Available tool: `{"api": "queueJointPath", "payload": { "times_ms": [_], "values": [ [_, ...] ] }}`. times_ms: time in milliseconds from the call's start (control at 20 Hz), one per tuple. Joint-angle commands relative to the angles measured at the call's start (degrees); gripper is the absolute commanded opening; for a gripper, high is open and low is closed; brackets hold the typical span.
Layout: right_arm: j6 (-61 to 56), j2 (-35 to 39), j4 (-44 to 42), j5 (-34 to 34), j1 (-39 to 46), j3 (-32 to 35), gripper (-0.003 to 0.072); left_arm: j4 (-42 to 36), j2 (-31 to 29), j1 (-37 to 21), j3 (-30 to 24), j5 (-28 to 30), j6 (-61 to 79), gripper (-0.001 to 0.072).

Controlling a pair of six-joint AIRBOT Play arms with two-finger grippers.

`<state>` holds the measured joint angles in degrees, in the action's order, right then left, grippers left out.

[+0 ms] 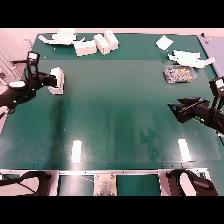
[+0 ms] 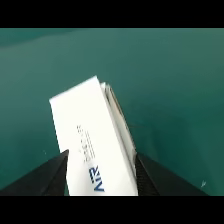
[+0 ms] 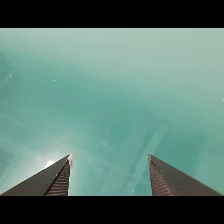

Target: Fold the box and place the chain.

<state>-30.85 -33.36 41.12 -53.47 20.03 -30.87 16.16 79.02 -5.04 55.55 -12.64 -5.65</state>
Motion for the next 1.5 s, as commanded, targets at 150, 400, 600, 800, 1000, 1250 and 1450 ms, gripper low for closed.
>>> {"api": "queueJointPath", "payload": {
  "times_ms": [150,400,600,800,1000,1250,1450],
  "values": [
    [-0.02,-0.02,0.00,-0.07,0.02,0.02,0.0556,0.02,-5.44,-0.02,0.02,-5.03,-1.36,0.0396],
    [-0.04,0.00,0.00,-0.07,0.02,0.02,0.0518,1.44,-9.81,0.00,-4.96,-10.14,-3.34,0.0019],
    [-0.04,0.02,-0.13,-0.07,0.02,0.02,0.0248,1.44,-20.22,0.00,-14.60,-7.37,-0.63,0.0019],
    [-0.24,0.02,-0.35,-0.04,0.02,0.02,0.0010,1.22,-29.33,0.00,-21.75,-7.89,0.17,0.0019],
    [-0.22,1.42,-2.80,2.23,0.02,0.09,0.0007,-0.85,-35.89,0.00,-28.15,-9.14,3.58,0.0019],
    [-0.22,11.65,-2.82,7.82,0.04,5.92,0.0006,-14.14,-44.72,0.00,-36.13,-14.45,16.81,0.0018],
    [-0.20,22.05,-2.80,10.75,0.04,12.68,0.0008,-15.19,-51.91,0.00,-41.24,-15.04,19.69,0.0017]
  ]
}}
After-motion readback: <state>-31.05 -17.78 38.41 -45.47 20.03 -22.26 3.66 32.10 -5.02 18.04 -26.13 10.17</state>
